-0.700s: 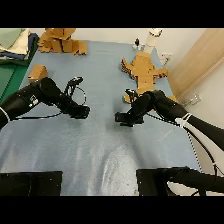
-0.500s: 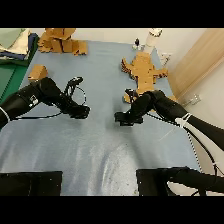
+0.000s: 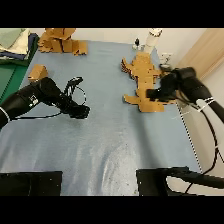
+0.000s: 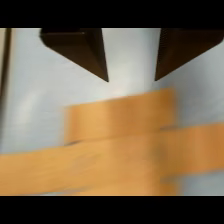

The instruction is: Fold the box.

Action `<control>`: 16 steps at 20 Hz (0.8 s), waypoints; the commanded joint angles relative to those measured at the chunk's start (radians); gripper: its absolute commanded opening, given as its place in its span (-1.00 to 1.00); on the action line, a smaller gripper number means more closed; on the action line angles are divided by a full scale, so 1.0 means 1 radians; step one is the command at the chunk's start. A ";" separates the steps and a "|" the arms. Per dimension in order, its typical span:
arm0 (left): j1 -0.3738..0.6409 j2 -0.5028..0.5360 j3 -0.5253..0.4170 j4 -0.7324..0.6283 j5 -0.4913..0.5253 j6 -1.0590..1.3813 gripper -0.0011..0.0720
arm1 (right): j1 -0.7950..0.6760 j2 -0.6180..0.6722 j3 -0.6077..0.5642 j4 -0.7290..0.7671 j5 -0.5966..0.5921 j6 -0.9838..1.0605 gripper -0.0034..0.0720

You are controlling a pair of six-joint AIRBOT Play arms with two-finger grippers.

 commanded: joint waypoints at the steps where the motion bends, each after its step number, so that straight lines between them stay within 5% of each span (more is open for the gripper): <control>1: 0.000 0.001 0.000 0.000 0.000 0.000 -0.94 | -0.308 -0.082 0.102 -0.082 0.033 -0.101 0.35; 8: 0.000 0.001 0.000 0.000 0.069 0.000 -0.94 | -0.718 -0.322 0.137 0.720 0.138 -0.505 0.35; 16: 0.000 0.001 0.000 0.000 0.113 0.000 -0.94 | -0.681 -0.409 0.158 0.844 0.238 -0.650 0.24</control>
